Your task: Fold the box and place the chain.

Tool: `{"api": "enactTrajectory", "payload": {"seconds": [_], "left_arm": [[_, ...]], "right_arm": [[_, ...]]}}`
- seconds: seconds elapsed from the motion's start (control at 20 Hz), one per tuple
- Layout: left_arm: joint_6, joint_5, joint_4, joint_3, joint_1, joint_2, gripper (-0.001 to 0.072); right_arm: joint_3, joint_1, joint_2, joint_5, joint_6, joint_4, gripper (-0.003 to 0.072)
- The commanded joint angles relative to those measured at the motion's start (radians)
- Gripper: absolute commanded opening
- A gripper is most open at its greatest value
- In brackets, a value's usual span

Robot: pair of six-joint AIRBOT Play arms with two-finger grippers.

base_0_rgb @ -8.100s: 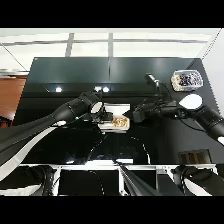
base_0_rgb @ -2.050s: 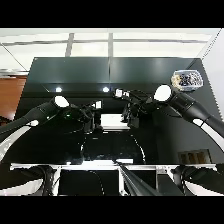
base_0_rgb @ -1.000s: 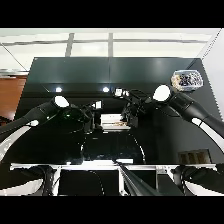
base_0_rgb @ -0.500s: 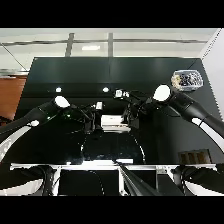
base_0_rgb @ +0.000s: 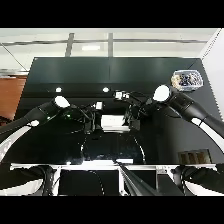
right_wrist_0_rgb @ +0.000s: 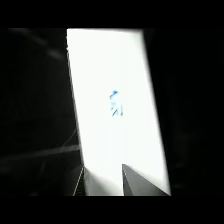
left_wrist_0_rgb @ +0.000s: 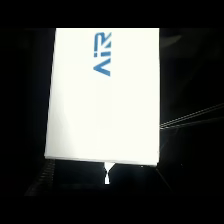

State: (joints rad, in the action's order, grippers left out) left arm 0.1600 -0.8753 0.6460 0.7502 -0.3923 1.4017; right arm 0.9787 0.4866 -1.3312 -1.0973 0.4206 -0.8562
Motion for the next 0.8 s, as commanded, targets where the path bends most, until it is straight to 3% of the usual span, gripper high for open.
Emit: {"api": "enactTrajectory", "payload": {"seconds": [0.0,0.75], "left_arm": [[0.001,0.000,0.000,0.001,0.000,0.000,0.0329],[0.001,0.000,0.000,0.001,0.000,0.000,0.0330]], "right_arm": [[0.001,0.000,0.000,-0.020,0.032,0.005,0.0268],[0.011,-0.005,-0.018,-0.024,0.105,-0.024,0.0266]]}}
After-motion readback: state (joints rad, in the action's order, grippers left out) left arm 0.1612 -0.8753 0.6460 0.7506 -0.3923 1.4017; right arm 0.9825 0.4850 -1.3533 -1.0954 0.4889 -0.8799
